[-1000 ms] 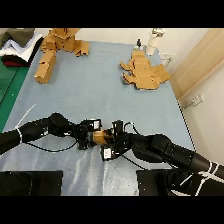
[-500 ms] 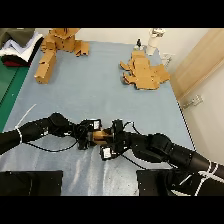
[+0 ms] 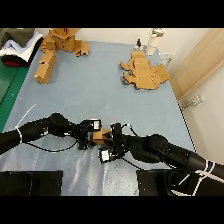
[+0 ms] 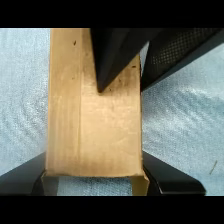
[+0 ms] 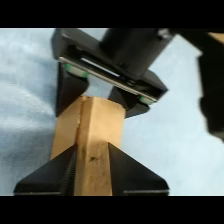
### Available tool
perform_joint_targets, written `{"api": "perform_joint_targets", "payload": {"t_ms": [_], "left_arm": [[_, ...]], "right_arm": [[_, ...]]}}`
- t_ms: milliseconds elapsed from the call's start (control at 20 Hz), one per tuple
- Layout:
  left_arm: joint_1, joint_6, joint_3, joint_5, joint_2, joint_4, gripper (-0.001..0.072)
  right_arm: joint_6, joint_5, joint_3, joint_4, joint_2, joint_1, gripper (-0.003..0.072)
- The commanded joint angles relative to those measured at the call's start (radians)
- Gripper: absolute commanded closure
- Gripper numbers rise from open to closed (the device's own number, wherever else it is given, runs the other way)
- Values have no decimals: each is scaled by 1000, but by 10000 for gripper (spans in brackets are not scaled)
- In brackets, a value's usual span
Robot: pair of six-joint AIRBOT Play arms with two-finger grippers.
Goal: Fold the box.
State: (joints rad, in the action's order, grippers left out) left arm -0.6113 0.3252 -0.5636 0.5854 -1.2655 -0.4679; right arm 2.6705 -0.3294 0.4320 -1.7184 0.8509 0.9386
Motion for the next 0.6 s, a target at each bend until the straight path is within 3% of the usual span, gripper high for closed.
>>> {"api": "perform_joint_targets", "payload": {"t_ms": [0, 200, 300, 400, 500, 550], "left_arm": [[0, 0, 0, 0, 0, 0, 347], [0, -1, 0, 0, 0, 0, 346], [0, -1, 0, 0, 0, 0, 347], [0, 0, 0, 0, 0, 0, 346], [0, -1, 0, 0, 0, 0, 347], [0, 0, 0, 0, 0, 0, 346]], "right_arm": [[0, -20, 1, -3, -9, 5, 404], [-13, -20, 1, -3, -83, 5, 403], [-140, -44, 2, -3, -154, 5, 403], [-478, -143, 15, -26, -234, 4, 403], [-1015, -246, 24, -77, -300, -3, 406], [-1339, -306, 21, -69, -327, -13, 563]]}}
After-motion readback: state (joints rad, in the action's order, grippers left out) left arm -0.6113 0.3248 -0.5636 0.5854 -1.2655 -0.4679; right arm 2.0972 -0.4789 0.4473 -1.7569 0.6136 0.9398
